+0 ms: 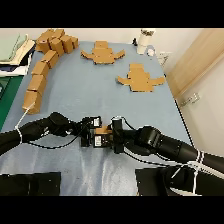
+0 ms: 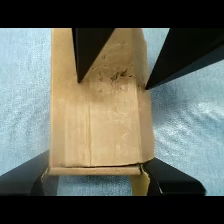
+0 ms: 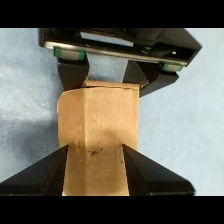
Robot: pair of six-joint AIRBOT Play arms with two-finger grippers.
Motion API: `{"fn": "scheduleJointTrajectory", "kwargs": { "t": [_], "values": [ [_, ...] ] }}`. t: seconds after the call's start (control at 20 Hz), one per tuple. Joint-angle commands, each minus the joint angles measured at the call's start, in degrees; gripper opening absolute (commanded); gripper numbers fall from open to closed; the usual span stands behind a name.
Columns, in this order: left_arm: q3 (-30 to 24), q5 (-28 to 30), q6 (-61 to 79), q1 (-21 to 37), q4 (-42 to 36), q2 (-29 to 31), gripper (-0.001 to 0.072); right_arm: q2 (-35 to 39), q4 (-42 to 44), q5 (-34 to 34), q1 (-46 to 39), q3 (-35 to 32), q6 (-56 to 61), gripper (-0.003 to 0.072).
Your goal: Fold the box.
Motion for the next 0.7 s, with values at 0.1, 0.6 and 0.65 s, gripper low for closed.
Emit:
{"fn": "scheduleJointTrajectory", "kwargs": {
  "t": [0.1, 0.6, 0.65],
  "values": [
    [-0.02, 0.02, 0.02, -0.02, 0.02, 0.02, 0.0525, 0.0, -4.44, 0.17, 1.16, 0.22, 3.61, 0.052],
    [-0.02, 0.02, 0.02, -0.02, 0.02, 0.02, 0.0525, 3.56, -4.42, -1.29, 1.84, 0.31, 3.63, 0.0375],
    [-0.02, 0.02, 0.02, -0.02, 0.02, 0.02, 0.0525, 3.89, -4.44, -1.31, 1.84, 0.31, 3.63, 0.0374]
  ]
}}
